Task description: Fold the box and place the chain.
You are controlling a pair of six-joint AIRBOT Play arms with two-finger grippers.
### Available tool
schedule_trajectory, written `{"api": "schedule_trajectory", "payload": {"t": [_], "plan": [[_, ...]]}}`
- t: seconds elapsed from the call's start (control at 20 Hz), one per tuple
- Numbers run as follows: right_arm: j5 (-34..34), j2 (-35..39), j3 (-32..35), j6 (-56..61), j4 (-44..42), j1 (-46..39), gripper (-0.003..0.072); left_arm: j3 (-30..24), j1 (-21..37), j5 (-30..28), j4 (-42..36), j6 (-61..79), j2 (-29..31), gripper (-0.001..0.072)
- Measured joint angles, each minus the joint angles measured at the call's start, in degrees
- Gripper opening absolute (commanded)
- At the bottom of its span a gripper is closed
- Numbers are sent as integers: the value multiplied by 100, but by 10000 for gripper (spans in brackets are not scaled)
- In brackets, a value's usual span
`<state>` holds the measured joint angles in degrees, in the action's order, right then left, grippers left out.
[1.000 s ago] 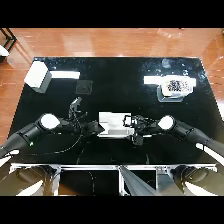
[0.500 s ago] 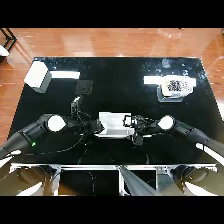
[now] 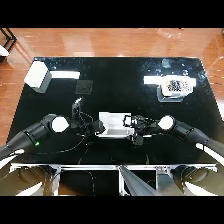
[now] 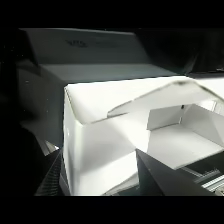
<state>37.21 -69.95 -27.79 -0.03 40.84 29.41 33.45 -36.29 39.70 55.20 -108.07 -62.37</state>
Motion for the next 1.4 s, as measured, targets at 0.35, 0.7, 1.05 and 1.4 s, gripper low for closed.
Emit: {"api": "schedule_trajectory", "payload": {"t": [0.35,0.7,1.05,1.4], "plan": [[0,0,0,0,0,0,60,238,-4,-11,111,-35,-304,573],[0,0,0,0,0,0,60,323,-138,264,216,-286,-623,553],[0,0,-2,0,0,0,60,678,-686,343,1532,-1626,-813,553],[0,0,0,0,0,0,60,1075,-966,769,2500,-2706,-859,546]]}}
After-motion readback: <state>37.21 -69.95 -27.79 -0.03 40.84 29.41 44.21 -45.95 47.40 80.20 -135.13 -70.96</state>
